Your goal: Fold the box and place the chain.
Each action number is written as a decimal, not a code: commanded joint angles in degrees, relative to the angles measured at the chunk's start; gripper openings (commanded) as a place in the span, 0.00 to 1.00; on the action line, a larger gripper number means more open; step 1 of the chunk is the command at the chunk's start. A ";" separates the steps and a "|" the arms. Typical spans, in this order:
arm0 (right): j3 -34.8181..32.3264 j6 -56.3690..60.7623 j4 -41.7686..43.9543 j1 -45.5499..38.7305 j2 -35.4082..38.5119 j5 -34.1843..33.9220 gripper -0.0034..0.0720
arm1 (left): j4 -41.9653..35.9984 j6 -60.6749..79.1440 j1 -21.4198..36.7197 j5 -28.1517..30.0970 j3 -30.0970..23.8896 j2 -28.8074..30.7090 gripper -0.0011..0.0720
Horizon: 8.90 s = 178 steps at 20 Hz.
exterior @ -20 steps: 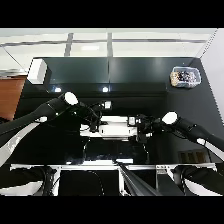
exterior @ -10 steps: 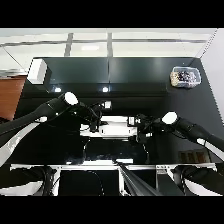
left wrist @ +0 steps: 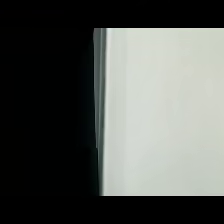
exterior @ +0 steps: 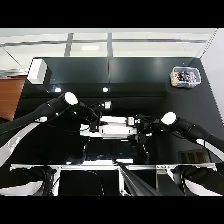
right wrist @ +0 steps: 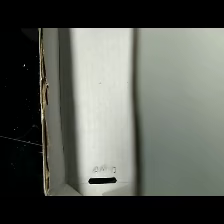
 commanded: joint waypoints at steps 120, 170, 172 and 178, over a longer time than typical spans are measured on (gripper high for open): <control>0.04 -0.33 -0.50 0.02 0.02 0.59 0.30 | -8.35 -59.14 21.11 -10.01 -21.09 8.09 0.04; 0.04 -0.33 -0.50 0.02 0.02 0.59 0.30 | 40.39 -132.63 -17.55 -6.69 7.74 1.75 0.33; 0.04 -0.33 -0.50 0.02 0.02 0.59 0.30 | 40.96 -132.76 -18.62 -8.02 9.44 0.39 0.32; 0.04 -0.33 -0.50 0.02 0.02 0.59 0.30 | 41.18 -134.22 -19.85 -11.74 11.56 -1.99 0.32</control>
